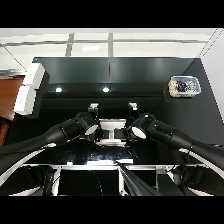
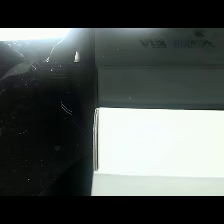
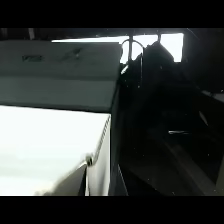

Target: Fold the box and place the chain.

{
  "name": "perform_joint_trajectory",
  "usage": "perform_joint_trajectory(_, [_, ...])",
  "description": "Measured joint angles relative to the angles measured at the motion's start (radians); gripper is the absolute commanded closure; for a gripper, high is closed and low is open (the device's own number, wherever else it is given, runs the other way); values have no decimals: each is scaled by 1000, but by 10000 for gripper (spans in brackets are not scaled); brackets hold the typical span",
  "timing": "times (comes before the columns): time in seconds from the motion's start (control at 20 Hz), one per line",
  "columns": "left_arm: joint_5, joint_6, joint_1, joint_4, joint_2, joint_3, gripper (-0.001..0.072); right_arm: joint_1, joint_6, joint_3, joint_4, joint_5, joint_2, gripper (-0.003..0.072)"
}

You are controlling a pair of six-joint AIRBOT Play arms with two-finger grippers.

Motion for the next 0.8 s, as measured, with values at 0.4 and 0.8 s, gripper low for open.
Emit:
perform_joint_trajectory(0.4, [1,0,0,3,0,0,681,0,21,35,-20,32,-66,465])
perform_joint_trajectory(0.8, [1,0,0,4,0,0,681,0,31,38,-32,33,-95,465])
